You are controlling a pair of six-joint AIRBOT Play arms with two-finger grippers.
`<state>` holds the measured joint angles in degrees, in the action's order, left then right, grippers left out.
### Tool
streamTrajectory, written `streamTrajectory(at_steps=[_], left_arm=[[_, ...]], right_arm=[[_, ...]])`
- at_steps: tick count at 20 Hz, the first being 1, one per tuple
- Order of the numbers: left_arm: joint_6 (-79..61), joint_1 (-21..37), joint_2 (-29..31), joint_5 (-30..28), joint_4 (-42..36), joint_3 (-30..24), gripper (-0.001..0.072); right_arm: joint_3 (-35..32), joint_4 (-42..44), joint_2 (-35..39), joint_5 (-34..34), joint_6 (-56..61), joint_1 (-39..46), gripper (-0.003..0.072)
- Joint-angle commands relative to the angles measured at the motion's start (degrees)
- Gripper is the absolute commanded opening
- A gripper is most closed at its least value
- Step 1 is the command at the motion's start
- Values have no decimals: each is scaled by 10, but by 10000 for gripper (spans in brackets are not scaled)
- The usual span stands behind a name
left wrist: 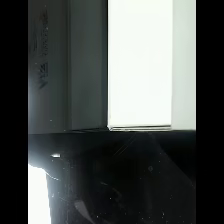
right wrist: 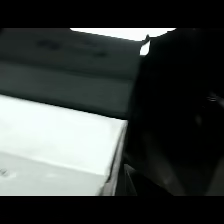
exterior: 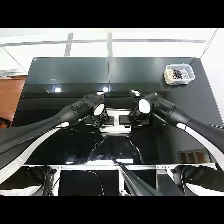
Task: Fold the box and place the chain.
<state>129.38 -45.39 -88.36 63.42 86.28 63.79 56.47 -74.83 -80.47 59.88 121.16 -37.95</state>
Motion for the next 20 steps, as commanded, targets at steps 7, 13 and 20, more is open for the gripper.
streamTrajectory(at_steps=[7, 13, 20], left_arm=[[-1, 0, 0, 0, 0, 0, 24], [-1, 0, 0, -3, 0, 0, 24], [-1, 0, 0, -3, 0, 0, 24]], right_arm=[[11, -73, -22, 16, 97, -30, 14], [11, -67, -22, 17, 100, -30, 123], [11, -69, -23, 12, 100, -30, 244]])
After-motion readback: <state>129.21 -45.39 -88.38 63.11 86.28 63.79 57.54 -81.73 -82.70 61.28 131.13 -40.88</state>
